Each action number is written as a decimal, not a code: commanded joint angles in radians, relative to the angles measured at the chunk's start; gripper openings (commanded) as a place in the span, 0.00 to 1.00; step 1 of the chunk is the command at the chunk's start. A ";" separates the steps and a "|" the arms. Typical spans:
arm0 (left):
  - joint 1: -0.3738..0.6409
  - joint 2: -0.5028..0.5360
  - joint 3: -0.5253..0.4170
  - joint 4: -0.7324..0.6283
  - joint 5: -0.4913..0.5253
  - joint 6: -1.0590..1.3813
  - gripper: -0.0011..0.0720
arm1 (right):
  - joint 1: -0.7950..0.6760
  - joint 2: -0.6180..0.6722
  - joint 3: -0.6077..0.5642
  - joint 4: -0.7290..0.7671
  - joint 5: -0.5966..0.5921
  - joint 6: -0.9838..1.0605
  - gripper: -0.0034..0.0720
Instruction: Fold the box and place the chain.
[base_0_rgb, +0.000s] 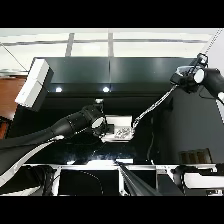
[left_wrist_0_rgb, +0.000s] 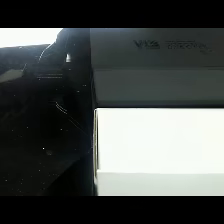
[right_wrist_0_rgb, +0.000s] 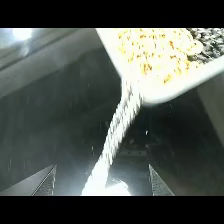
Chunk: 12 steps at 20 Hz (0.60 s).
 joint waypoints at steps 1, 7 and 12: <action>0.000 0.000 0.001 0.000 0.000 0.000 0.06 | -0.008 -0.161 0.160 -0.071 0.105 0.141 0.92; 0.000 0.000 0.001 0.000 0.000 0.000 0.06 | -0.009 -0.218 0.192 -0.074 0.107 0.142 0.62; 0.000 0.000 0.001 0.000 0.000 0.000 0.06 | -0.009 -0.223 0.192 -0.070 0.119 0.122 0.40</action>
